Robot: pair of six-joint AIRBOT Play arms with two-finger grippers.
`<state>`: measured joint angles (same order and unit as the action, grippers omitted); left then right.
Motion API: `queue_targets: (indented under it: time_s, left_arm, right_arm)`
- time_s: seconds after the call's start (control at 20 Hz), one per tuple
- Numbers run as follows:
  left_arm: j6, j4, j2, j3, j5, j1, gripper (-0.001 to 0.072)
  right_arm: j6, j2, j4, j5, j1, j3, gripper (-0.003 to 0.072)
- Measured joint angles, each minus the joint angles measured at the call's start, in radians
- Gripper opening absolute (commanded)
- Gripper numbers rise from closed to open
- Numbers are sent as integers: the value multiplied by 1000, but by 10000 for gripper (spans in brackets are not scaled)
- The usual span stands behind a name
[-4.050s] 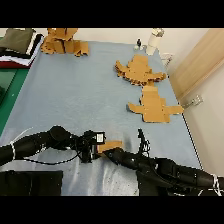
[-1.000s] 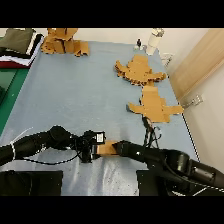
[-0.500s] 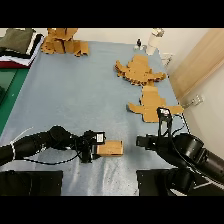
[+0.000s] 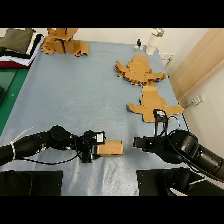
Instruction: Fold the box.
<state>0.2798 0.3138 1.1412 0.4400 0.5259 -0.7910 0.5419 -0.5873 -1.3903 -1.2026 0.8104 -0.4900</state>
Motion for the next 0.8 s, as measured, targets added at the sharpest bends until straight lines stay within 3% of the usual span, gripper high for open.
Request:
queue_targets:
  time_s: [0.5,0.8]
  left_arm:
    - [-72,-3,-31,9,-23,0,465]
    - [-372,87,-180,14,-187,35,467]
  right_arm:
    - [-2,-47,-11,15,-1,0,2]
    - [-27,-70,27,35,-24,-6,2]
